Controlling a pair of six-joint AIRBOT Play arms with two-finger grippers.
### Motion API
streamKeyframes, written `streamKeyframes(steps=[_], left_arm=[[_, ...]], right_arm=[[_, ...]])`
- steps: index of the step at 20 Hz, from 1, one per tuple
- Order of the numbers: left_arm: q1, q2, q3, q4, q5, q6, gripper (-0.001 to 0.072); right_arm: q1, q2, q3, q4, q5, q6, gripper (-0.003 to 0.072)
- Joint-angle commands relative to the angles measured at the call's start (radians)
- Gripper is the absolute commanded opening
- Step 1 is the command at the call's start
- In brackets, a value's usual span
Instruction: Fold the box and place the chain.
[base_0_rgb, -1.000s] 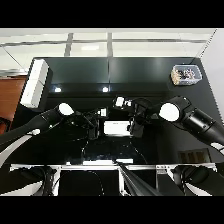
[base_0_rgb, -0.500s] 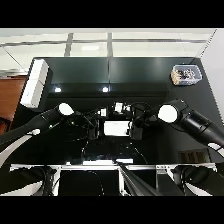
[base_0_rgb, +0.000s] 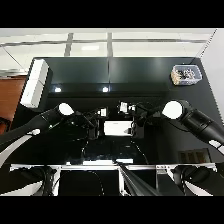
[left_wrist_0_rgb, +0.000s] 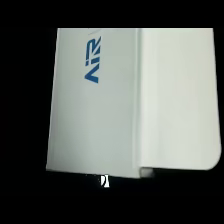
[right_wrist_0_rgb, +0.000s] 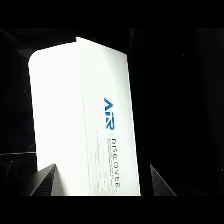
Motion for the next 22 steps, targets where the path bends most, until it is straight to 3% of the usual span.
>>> streamKeyframes(steps=[1,4,6,8,9,10,18,19,22], left_arm=[[0.0,-0.001,0.0,0.0,0.0,0.0,0.044],[0.0,-0.001,0.0,0.0,-0.003,0.0,0.044],[0.0,-0.001,0.0,0.0,-0.003,0.0,0.044],[0.0,-0.001,0.0,0.0,-0.003,0.0,0.0441],[0.0,-0.001,0.0,0.0,-0.003,0.0,0.044],[0.0,-0.001,0.0,0.0,-0.003,0.0,0.044],[0.0,-0.001,0.0,0.0,-0.003,0.0,0.0441],[0.0,-0.001,0.0,0.0,-0.003,0.0,0.044],[0.0,-0.001,0.0,0.0,-0.003,0.0,0.044]], right_arm=[[-0.003,0.0,-0.007,0.013,-0.021,-0.065,0.0701],[-0.003,0.0,-0.018,0.014,-0.016,-0.084,0.0699],[-0.003,0.0,-0.026,0.018,0.003,-0.084,0.0441],[-0.003,0.0,-0.032,0.021,0.011,-0.082,0.0392],[-0.003,0.0,-0.031,0.022,0.013,-0.082,0.0236],[-0.003,0.0,-0.031,0.023,0.014,-0.082,0.0196],[-0.003,0.0,-0.031,0.023,0.013,-0.082,0.0193],[-0.003,0.0,-0.031,0.023,0.013,-0.082,0.0116],[-0.003,0.0,-0.031,0.023,0.013,-0.082,0.0117]])
